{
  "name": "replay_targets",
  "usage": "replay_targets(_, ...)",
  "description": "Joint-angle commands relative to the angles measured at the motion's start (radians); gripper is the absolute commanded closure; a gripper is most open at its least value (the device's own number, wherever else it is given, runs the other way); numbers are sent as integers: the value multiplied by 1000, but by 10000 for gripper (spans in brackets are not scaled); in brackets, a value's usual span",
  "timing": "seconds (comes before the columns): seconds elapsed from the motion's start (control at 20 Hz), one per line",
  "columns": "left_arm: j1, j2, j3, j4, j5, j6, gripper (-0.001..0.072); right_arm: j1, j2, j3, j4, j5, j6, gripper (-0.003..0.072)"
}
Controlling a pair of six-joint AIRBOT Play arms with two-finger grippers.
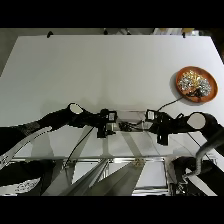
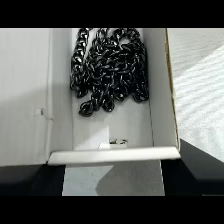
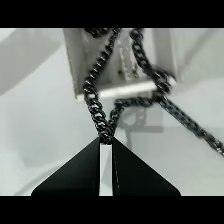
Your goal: Fold the box and place the chain.
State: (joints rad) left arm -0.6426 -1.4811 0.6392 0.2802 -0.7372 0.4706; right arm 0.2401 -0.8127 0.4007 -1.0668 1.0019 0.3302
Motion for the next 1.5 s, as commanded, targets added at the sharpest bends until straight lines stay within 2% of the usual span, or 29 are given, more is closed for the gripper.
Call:
replay_targets(0.0, 0, 1, 0, 0, 0, 0, 376, 0, 72, 77, -84, 90, 276, 667)
replay_targets(0.15, 0, 1, 0, 0, 0, 0, 376, 0, 101, 174, 11, 174, 361, 667)
replay_targets(0.25, 0, 1, 0, 0, 0, 0, 376, 0, 101, 228, 130, 183, 380, 667)
replay_targets(0.4, 0, 1, 0, 0, 0, 0, 376, 20, 101, 259, 325, 121, 379, 667)
replay_targets(0.5, 0, 1, 0, 0, 0, 0, 376, 86, 98, 259, 370, 45, 379, 667)
replay_targets(0.75, 0, 1, 0, 0, 0, 0, 376, 258, 41, 259, 302, -97, 380, 666)
replay_targets(0.9, 0, 1, 0, 0, 0, 0, 376, 288, -49, 259, 279, -112, 385, 666)
replay_targets(1.05, 0, 1, 0, 0, 0, 0, 376, 288, -142, 259, 227, -88, 508, 660)
replay_targets(1.1, 0, 1, 0, 0, 0, 0, 376, 288, -160, 259, 183, -82, 547, 606)
replay_targets(1.2, 0, 1, 0, 0, 0, 0, 376, 288, -168, 260, 112, -73, 613, 410)
replay_targets(1.3, 0, 1, 0, 0, 0, 0, 376, 287, -153, 285, 73, -58, 635, 390)
replay_targets(1.4, 0, 1, 0, 0, 0, 0, 376, 287, -138, 365, -8, -2, 649, 400)
replay_targets(1.45, 0, 1, 0, 0, 0, 0, 376, 287, -136, 425, -81, 35, 686, 456)
